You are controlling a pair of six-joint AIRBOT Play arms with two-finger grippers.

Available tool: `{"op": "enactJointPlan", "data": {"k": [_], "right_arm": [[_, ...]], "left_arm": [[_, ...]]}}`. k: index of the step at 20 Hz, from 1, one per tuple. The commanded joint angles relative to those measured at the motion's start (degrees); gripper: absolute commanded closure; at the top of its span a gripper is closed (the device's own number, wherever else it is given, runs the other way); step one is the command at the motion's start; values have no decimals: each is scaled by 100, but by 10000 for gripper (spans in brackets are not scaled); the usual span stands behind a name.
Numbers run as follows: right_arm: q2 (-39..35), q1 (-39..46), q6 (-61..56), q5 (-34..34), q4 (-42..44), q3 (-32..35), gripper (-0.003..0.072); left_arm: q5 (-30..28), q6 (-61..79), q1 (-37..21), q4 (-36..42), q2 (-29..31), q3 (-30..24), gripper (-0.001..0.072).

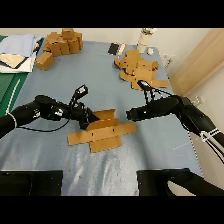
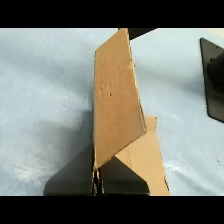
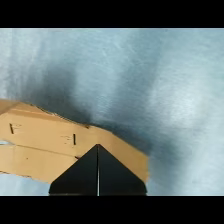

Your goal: Fold the box.

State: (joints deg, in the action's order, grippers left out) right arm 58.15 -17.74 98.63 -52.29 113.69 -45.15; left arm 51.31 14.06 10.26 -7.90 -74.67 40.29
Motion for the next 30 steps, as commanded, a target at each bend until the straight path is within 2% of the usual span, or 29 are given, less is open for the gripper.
{"op": "enactJointPlan", "data": {"k": [1, 5, 10, 14, 20, 24, 27, 28, 30], "right_arm": [[0, -304, -345, 243, -168, -17, 683], [11, -640, -1058, 282, -885, 13, 683], [11, -846, -1423, 289, -1172, 13, 683], [11, -844, -1423, 295, -1198, 13, 683], [11, -846, -1419, 302, -1198, 13, 683], [11, -844, -1421, 299, -1239, 13, 683], [11, -844, -1419, 387, -1250, 13, 683], [11, -844, -1421, 411, -1250, 13, 684], [11, -844, -1421, 428, -1252, 13, 683]], "left_arm": [[243, 1032, 83, 341, 11, -262, 698], [640, 1427, 83, 365, 2, -426, 697], [970, 1379, 72, 271, -4, -476, 697], [883, 1373, 70, 256, -323, -470, 697], [824, 1368, 83, 55, -295, -463, 697], [487, 1709, 114, 44, 168, -468, 697], [457, 2052, 225, 107, 446, -595, 697], [435, 2354, 291, 232, 450, -658, 697], [31, 2997, 492, 734, 448, -809, 697]]}}
